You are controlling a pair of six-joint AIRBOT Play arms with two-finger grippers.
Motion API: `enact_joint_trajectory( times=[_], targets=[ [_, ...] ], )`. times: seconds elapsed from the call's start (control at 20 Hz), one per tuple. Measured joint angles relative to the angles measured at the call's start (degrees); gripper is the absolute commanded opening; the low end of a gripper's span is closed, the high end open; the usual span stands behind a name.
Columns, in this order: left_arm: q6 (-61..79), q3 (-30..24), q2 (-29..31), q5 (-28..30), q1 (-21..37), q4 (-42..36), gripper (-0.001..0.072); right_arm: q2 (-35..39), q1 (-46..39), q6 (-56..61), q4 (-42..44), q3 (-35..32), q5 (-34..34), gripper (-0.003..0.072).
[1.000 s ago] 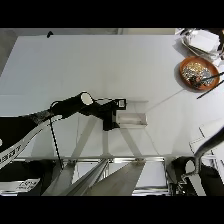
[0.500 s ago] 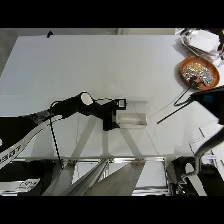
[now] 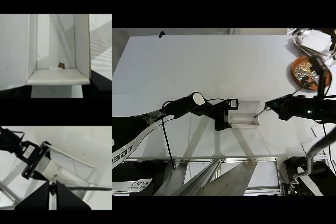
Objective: Fold the box and place the chain.
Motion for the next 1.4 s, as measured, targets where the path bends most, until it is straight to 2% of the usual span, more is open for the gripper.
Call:
enact_joint_trajectory(
  times=[0.4, 0.7, 0.75, 0.8, 0.85, 0.9, 0.95, 1.2, 1.4],
  targets=[
    [0.0, 0.0, 0.0, 0.0, 0.0, 0.0, 0.0314, -13.22, 13.53, 1.88, -1.57, -1.46, -11.13, 0.0011],
    [0.0, 0.0, 0.0, 0.0, 0.0, 0.02, 0.0314, -26.01, 20.22, 3.15, -3.87, -1.55, -15.12, 0.0018],
    [0.0, 0.0, 0.0, 0.0, 0.0, 0.0, 0.0314, -27.63, 20.9, 3.19, -4.0, -1.55, -15.65, 0.0064],
    [0.0, 0.0, 0.0, 0.0, 0.0, 0.0, 0.0314, -29.18, 21.57, 3.23, -4.11, -1.55, -16.22, 0.0066],
    [0.0, 0.0, 0.0, 0.0, 0.0, 0.02, 0.0314, -30.38, 22.1, 3.23, -4.17, -1.57, -16.83, 0.0135],
    [0.0, 0.0, 0.0, 0.0, 0.0, 0.0, 0.0314, -31.28, 22.56, 3.32, -4.22, -1.55, -17.25, 0.0196],
    [0.0, 0.0, 0.0, 0.0, 0.0, 0.0, 0.0314, -31.91, 22.86, 3.37, -4.24, -1.55, -17.79, 0.0202],
    [0.0, 0.0, 0.0, 0.0, 0.0, 0.0, 0.0314, -32.7, 23.32, 4.42, -4.52, -1.27, -17.7, 0.0198],
    [-0.02, 0.0, 0.0, 0.0, 0.0, 0.02, 0.0314, -29.51, 20.13, 4.68, -5.9, 2.05, -11.63, 0.0196]
  ],
)
